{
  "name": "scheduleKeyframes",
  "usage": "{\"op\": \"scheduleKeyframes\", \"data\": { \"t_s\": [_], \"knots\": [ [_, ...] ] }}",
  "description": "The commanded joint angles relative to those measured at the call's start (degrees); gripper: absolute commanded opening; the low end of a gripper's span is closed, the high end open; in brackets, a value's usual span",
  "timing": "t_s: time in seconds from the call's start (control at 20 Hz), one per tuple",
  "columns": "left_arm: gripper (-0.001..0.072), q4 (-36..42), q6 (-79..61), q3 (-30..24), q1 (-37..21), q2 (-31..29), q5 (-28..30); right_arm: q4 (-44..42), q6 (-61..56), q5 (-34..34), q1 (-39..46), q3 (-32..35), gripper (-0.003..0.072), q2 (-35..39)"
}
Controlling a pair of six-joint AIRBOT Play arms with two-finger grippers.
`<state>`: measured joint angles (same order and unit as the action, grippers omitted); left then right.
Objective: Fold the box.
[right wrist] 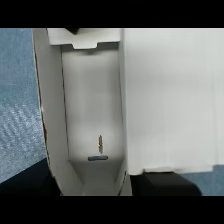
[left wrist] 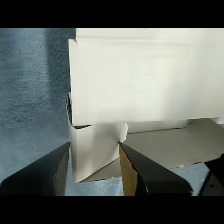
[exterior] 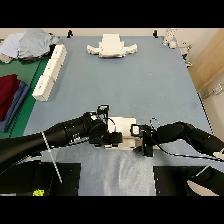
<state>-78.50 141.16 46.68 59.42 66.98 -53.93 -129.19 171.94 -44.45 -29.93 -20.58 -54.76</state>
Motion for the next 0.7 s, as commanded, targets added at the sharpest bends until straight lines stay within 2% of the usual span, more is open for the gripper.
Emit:
{"op": "scheduleKeyframes", "data": {
  "t_s": [0.0, 0.2, 0.45, 0.65],
  "knots": [
    [0.0436, -3.8, 5.2, 0.8, 0.3, 0.9, -1.4, 0.0, 0.0, 0.0, 0.0, 0.0, 0.0507, 0.0],
    [0.0419, -7.5, 5.2, 5.3, 0.3, 4.7, -7.6, 0.0, 0.0, 0.0, 0.0, 0.0, 0.0507, 0.0],
    [0.0420, -7.8, 5.0, 8.9, 0.8, 8.2, -7.9, 0.0, 0.0, 0.0, 0.0, 0.0, 0.0507, 0.0],
    [0.0420, -7.6, 5.3, 10.0, 3.1, 11.3, -11.2, 0.0, 0.0, 0.0, 0.0, 0.0, 0.0507, 0.0]
  ]
}}
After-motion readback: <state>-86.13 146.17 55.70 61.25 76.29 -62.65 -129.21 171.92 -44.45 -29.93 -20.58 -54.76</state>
